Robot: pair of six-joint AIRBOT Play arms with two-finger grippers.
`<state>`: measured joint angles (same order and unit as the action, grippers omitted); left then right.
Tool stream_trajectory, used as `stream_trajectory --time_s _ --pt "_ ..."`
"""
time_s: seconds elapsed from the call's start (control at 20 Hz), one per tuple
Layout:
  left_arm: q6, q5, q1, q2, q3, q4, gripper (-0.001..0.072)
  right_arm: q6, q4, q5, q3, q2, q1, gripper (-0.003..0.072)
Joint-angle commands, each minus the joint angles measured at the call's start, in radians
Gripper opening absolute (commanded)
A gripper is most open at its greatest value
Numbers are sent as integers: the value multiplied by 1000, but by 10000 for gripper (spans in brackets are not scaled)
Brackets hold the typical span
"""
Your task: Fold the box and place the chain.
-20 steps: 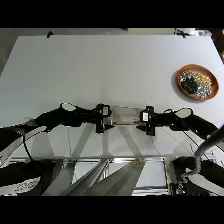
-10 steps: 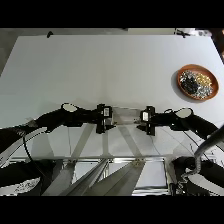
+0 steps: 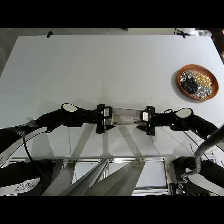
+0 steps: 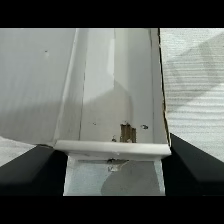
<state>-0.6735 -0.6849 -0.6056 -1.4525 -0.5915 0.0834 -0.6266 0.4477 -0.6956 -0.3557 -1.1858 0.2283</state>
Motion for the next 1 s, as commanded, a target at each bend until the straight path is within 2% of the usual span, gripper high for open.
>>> stream_trajectory --time_s 0.0,0.3,0.35,0.4,0.45,0.7,0.95 --pt "-1 0 -1 -1 0 2 289 0 0 0 0 0 1 411" --pt "0 0 -1 -1 0 2 271 1 0 -19 0 0 1 410" --pt "0 0 -1 -1 0 2 272 2 -2 -19 0 1 1 443" --pt "0 0 -1 -1 0 2 272 20 -2 -18 0 2 1 624" --pt "0 1 -1 -1 0 2 272 58 -4 -18 0 5 1 712" --pt "0 1 0 -1 0 2 272 243 56 -19 0 68 1 712" --pt "1 1 0 -1 0 2 272 573 349 -19 0 211 1 711"
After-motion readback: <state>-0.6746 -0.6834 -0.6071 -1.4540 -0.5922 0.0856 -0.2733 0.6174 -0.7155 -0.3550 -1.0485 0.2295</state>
